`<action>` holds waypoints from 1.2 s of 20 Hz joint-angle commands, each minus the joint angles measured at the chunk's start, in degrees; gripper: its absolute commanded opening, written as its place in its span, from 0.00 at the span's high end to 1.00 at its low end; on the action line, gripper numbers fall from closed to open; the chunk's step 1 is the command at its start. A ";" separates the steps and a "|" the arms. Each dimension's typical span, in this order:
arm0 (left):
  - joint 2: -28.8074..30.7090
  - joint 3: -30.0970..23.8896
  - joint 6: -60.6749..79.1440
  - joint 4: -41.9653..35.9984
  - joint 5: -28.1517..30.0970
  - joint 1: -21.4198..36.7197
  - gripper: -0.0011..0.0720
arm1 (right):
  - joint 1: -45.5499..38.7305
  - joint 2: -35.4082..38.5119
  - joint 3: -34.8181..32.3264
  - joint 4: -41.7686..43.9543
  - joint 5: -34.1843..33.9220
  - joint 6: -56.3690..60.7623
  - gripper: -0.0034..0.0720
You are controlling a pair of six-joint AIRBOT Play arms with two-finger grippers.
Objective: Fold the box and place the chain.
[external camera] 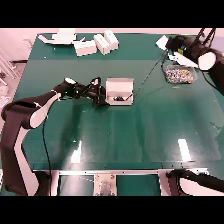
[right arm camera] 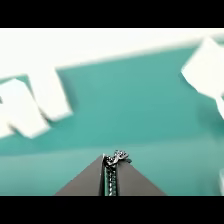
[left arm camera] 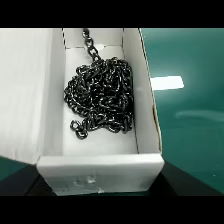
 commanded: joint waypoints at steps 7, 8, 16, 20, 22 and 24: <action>0.04 0.04 0.00 0.02 0.17 0.00 0.29 | 13.49 12.74 0.04 -1.57 0.90 -6.49 0.94; 0.04 0.04 0.00 0.00 0.17 0.00 0.29 | 14.82 12.76 0.04 -1.60 0.94 -6.51 0.94; 0.04 0.04 0.00 0.02 0.15 0.00 0.29 | 21.62 12.22 -1.18 -1.79 2.08 -5.97 0.94; 0.04 0.04 0.00 0.02 0.17 0.00 0.29 | 22.69 12.13 -5.75 -0.48 2.62 -4.00 0.94; 0.04 0.04 0.00 0.00 0.17 0.00 0.29 | 22.99 12.13 -8.48 0.48 2.62 -2.99 0.94; 0.04 0.04 0.00 0.02 0.17 0.00 0.29 | 22.99 12.11 -11.47 1.29 2.60 -2.75 0.94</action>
